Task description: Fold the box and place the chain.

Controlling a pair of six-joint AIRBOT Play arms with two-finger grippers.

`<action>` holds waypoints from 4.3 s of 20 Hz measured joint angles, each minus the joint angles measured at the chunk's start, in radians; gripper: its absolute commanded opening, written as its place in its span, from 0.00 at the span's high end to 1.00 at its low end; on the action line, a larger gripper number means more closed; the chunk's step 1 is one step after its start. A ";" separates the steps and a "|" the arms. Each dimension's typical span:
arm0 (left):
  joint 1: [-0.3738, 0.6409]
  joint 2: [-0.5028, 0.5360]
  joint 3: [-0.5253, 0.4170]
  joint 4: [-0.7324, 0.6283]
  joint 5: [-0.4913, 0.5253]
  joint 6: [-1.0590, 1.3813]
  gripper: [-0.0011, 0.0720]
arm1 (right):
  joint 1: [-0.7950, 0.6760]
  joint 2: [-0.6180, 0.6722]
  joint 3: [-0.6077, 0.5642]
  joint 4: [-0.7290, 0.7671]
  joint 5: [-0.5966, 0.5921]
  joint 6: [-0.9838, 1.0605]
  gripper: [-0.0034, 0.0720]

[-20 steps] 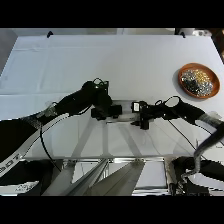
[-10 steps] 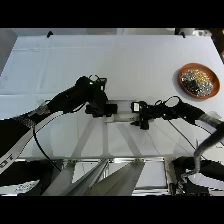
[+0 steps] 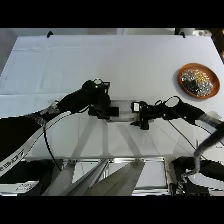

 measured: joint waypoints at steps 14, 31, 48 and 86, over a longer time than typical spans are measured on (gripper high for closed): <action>-0.054 -0.019 -0.002 0.004 -0.047 -0.043 0.97 | -0.001 0.001 0.000 -0.003 0.000 -0.003 0.43; -0.042 -0.002 -0.002 0.006 -0.056 -0.086 0.97 | -0.001 0.001 0.000 -0.001 -0.003 -0.001 0.43; -0.083 -0.018 0.000 0.057 -0.055 -0.194 0.96 | -0.001 0.001 0.000 -0.002 -0.002 -0.003 0.43; -0.088 -0.019 -0.002 0.038 -0.051 -0.195 0.88 | -0.001 0.001 0.000 -0.002 -0.002 -0.003 0.43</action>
